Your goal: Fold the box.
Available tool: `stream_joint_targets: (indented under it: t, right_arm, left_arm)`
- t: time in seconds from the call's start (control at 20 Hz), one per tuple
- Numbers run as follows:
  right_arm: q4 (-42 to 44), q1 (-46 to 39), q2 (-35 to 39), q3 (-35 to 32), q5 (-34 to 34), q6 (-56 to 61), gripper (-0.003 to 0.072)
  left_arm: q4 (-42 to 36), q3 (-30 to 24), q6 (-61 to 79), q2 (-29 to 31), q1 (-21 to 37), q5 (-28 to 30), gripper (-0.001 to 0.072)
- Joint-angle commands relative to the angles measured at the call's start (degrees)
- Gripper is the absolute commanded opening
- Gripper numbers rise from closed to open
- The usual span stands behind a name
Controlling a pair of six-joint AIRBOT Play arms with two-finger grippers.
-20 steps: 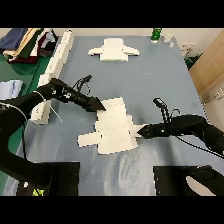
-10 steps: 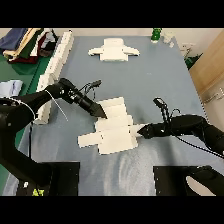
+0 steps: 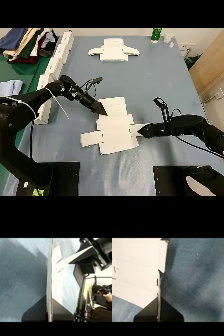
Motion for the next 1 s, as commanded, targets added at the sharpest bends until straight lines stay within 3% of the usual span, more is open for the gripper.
stream_joint_targets:
  t: [0.0, 0.05, 0.1, 0.2, 0.3, 0.4, 0.5, 0.75, 0.95]
  right_arm:
    - [0.0, 0.0, 0.0, 0.0, -0.2, 0.1, 0.01]
    - [0.0, 0.0, 0.0, 0.0, -0.1, 0.3, 0.026]
    - [-0.6, -0.1, 0.0, 0.0, 0.5, 0.3, 0.0323]
    - [-5.9, -0.2, 0.1, 0.6, 3.1, 3.9, 0.0323]
    - [-16.5, -1.4, 0.1, 2.5, 6.2, 14.7, 0.0323]
    - [-27.2, -3.8, 0.1, 5.5, 6.4, 25.7, 0.0323]
    - [-32.6, -5.9, 0.2, 8.4, 5.4, 31.2, 0.0324]
    - [-29.9, -7.3, 0.2, 13.7, 0.9, 34.7, 0.0324]
    - [-29.6, -7.3, 1.0, 14.5, 1.4, 37.6, 0.0325]
  left_arm:
    - [-1.6, 0.2, 1.2, 0.0, -0.5, 0.2, 0.0014]
    - [-3.0, 0.2, 1.3, 0.0, -0.7, 0.2, 0.0014]
    - [-4.6, 0.3, 2.1, 0.0, -1.0, 1.0, 0.0014]
    - [-5.4, 1.4, 6.7, 0.0, -1.6, 1.5, 0.0013]
    - [-5.3, 1.8, 8.0, 0.7, -3.0, 2.0, 0.0011]
    - [-5.0, 1.3, 11.8, 2.6, -5.0, 2.2, 0.001]
    - [-1.6, 1.2, 13.3, 4.9, -6.3, 3.5, 0.001]
    - [0.8, -2.1, 19.7, 10.7, -8.3, 9.7, 0.0008]
    - [-3.1, -11.5, 28.9, 19.4, -10.9, 21.1, 0.0007]
